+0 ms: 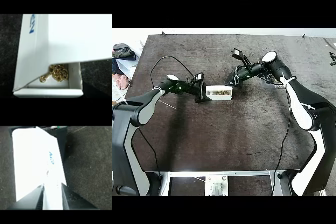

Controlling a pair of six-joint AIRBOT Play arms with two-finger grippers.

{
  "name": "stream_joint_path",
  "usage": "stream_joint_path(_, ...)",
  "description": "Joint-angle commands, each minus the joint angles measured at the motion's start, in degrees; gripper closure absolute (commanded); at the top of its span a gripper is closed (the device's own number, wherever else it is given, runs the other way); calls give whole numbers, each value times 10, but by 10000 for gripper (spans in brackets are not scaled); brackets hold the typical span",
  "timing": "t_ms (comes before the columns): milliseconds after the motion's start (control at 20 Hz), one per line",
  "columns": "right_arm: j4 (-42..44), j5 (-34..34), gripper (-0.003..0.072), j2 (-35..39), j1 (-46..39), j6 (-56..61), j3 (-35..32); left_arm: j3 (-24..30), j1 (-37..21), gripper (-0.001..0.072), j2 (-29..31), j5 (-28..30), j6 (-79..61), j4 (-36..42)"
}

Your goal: Fold the box and place the chain.

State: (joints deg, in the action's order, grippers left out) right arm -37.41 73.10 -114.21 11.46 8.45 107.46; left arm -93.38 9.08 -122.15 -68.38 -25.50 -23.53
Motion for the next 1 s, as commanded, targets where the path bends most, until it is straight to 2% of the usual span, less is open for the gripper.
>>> stream_joint_path(0, -37, -24, 432, 16, 10, -14, 0, 0, 0, 174, 0, 0, 0, 0)
stream_joint_path(200, -33, 7, 431, 16, 23, -14, 0, 0, 0, 173, 0, 0, 0, 0)
stream_joint_path(650, -36, 16, 429, 16, 39, -11, -1, 0, 0, 173, 0, 0, 0, 0)
stream_joint_path(750, -36, 15, 379, 12, 39, -9, -1, 0, 0, 174, 0, 0, 0, 0)
stream_joint_path(950, -32, 5, 379, 9, 39, -3, -2, 0, 0, 174, 0, 0, 0, 0)
